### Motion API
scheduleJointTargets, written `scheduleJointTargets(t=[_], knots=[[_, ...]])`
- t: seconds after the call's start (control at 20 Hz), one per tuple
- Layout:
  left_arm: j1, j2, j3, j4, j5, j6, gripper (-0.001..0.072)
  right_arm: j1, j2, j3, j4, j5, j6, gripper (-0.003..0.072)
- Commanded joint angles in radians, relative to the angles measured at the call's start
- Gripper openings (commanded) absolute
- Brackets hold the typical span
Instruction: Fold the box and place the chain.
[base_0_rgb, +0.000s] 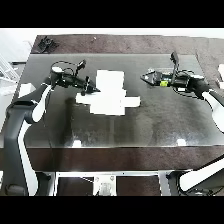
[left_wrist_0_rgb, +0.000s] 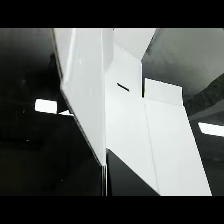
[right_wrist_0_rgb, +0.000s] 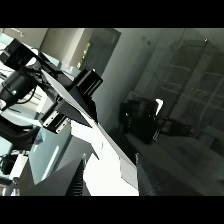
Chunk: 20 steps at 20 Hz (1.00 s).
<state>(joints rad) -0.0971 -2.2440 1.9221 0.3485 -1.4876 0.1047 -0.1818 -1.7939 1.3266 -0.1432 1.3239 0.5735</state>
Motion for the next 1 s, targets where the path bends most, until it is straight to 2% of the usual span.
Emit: scheduleJointTargets(t=[0.0,0.1,0.2,0.75,0.95], knots=[[0.008,0.047,-0.105,-0.053,0.059,0.149,0.0015,0.018,0.0,-0.023,0.002,-0.026,-0.026,0.0388],[0.019,0.085,-0.194,-0.132,0.102,0.249,0.0015,0.018,-0.002,-0.025,0.002,-0.035,-0.037,0.0388],[0.021,0.111,-0.256,-0.146,0.151,0.327,0.0016,0.018,-0.002,-0.026,0.001,-0.05,-0.037,0.0388],[-0.012,0.107,-0.26,0.024,0.221,0.322,0.0015,0.018,-0.002,-0.046,0.002,-0.048,-0.036,0.0389],[-0.013,0.108,-0.259,0.035,0.22,0.323,0.0017,0.018,-0.002,-0.055,0.002,-0.049,-0.037,0.0388]])
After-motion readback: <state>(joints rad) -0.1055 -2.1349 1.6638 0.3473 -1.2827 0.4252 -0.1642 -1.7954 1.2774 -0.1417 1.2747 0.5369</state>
